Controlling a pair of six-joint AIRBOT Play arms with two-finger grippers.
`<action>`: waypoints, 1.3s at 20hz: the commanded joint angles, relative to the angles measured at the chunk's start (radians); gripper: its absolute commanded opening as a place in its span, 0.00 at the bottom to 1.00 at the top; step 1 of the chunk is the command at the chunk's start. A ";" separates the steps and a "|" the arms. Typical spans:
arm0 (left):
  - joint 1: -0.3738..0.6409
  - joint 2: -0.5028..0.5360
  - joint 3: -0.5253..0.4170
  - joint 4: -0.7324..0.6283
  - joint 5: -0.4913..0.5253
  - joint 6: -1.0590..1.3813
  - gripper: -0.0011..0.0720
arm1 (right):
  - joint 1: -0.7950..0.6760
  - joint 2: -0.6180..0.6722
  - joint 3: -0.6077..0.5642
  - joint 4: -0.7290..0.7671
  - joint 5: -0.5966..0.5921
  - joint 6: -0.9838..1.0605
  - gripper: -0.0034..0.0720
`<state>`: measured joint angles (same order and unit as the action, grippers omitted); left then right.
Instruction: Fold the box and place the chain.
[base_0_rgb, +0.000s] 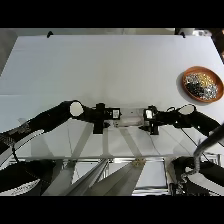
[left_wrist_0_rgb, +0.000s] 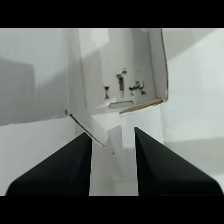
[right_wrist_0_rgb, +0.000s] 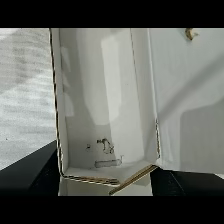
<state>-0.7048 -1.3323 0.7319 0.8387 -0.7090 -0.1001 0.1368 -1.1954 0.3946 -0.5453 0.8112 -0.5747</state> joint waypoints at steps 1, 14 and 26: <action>-0.010 0.000 0.000 -0.039 -0.024 0.011 0.38 | -0.001 0.001 0.000 0.000 0.000 0.000 0.59; -0.052 0.000 0.000 -0.072 0.096 0.011 0.19 | -0.001 0.001 0.000 0.000 0.000 0.000 0.59; -0.113 -0.044 0.000 -0.084 0.115 0.011 0.23 | -0.001 0.001 0.000 0.000 0.000 0.000 0.59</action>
<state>-0.8062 -1.3579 0.7315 0.7559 -0.5941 -0.0895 0.1364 -1.1954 0.3946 -0.5461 0.8120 -0.5762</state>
